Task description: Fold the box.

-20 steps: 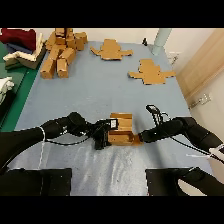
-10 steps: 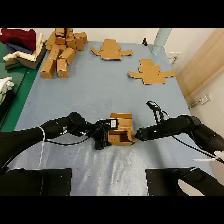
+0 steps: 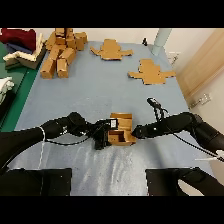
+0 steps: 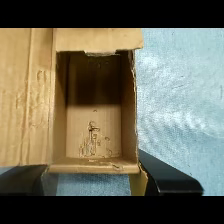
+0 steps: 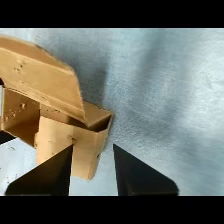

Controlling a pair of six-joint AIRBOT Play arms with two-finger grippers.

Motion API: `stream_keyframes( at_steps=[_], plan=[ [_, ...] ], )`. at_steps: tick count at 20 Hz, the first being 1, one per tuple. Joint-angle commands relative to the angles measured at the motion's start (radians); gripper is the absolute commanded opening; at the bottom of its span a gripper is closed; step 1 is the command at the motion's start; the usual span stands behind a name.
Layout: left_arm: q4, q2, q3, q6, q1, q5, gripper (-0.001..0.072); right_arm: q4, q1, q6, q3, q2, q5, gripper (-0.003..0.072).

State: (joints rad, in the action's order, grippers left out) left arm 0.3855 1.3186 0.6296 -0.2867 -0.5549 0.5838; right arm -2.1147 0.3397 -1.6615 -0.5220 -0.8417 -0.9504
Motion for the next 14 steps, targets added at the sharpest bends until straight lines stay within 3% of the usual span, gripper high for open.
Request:
stream_keyframes(
  at_steps=[1, 8, 14],
  plan=[
    [0.000, 0.000, 0.001, 0.000, 0.001, 0.000, 0.0395, -0.001, 0.032, 0.005, -0.002, -0.001, 0.004, 0.0399],
    [0.000, 0.000, 0.001, 0.000, 0.001, 0.000, 0.0395, 0.069, 0.112, 0.147, -0.010, -0.056, 0.062, 0.0400],
    [0.000, 0.000, 0.001, 0.000, 0.001, 0.000, 0.0395, 0.409, 0.294, 0.520, -0.107, -0.140, 0.039, 0.0399]
  ],
)
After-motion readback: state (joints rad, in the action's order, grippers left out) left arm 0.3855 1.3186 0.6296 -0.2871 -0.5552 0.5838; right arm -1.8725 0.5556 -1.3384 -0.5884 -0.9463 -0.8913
